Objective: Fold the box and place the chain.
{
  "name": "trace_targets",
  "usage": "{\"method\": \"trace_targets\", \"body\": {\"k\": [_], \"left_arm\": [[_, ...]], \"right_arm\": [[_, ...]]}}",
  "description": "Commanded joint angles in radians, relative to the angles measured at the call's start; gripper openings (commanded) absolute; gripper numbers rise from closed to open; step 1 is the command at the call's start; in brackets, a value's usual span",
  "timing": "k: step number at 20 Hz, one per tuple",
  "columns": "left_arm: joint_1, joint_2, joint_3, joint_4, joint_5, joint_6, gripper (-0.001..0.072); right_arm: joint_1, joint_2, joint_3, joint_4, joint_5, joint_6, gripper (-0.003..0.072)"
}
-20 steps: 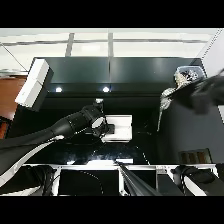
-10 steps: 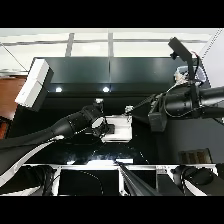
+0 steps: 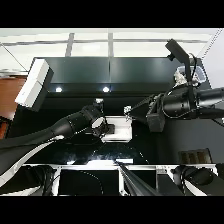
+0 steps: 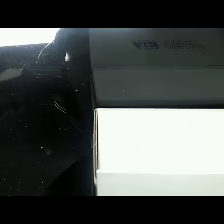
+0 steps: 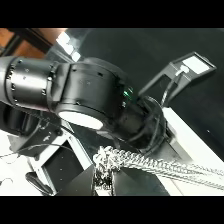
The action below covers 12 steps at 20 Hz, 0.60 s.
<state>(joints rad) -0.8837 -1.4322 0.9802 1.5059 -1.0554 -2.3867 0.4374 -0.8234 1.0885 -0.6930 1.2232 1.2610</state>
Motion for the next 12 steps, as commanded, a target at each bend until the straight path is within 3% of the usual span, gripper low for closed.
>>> {"method": "trace_targets", "body": {"k": [1,7,12], "left_arm": [[0.000,0.000,0.001,0.000,0.000,0.000,0.0033],[0.000,0.000,0.001,0.000,0.000,0.000,0.0033],[0.000,0.000,0.001,0.000,0.001,0.000,0.0033]], "right_arm": [[-0.056,0.005,0.000,-0.084,0.068,0.023,0.0044],[-0.179,0.005,0.000,-0.127,0.229,0.021,0.0044],[-0.179,0.005,0.000,0.023,0.262,-0.021,0.0044]]}}
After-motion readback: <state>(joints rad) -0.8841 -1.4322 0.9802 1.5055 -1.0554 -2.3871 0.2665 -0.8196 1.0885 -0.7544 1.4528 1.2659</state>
